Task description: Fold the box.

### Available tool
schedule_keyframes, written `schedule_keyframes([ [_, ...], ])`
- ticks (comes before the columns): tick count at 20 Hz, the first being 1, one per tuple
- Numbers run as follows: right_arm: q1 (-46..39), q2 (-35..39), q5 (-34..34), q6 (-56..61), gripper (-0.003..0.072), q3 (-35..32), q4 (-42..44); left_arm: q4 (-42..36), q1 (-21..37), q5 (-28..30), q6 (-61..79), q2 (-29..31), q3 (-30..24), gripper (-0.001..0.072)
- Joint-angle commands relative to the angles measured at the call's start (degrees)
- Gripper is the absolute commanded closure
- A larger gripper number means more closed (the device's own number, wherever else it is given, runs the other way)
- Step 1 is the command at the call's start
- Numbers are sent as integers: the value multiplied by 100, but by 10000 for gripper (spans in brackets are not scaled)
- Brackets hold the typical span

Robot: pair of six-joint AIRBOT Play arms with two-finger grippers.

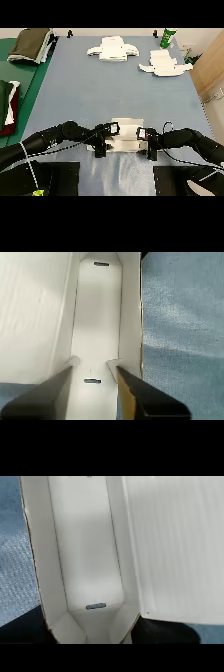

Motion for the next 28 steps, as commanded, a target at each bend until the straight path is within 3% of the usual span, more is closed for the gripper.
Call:
schedule_keyframes([
  [1, 2, -2, 0, 0, 167, -2, 0, -35, -74, 144, -24, -33, -2, 149],
  [6, 2, -2, 0, 0, 167, -2, 2, -33, -76, 72, -28, -33, -2, 150],
  [7, 2, -2, 0, 0, 167, -2, 0, -28, -74, 44, -96, -31, -2, 243],
  [8, 2, 0, 0, 0, 167, -2, 2, 94, -74, -26, -269, -17, 7, 570],
  [9, 2, 0, 0, 0, 167, -2, 2, 330, -74, -101, -483, 9, 26, 694],
  [12, 2, 0, 0, 0, 167, -2, 2, 1211, -31, -431, -2129, 273, 192, 694],
  [17, 2, 0, 2, 0, 167, -2, 0, 2994, 240, -2199, -5595, 1248, 820, 695],
  [21, 2, 0, 0, 0, 166, -2, 2, 4868, 964, -2852, -9001, 2159, 1025, 696],
  [22, 2, -2, 0, 0, 167, -2, 2, 5261, 1290, -3274, -9685, 2256, 1014, 695],
  [24, 2, -2, 0, 0, 167, -2, 2, 4916, 1982, -4048, -9726, 2236, 890, 695],
  [25, 2, -2, 2, 0, 167, -2, 0, 4457, 2258, -4096, -9556, 2214, 743, 695],
  [28, 2, 0, 0, 0, 167, -2, 2, 3029, 2658, -3517, -9044, 2205, 59, 696],
])
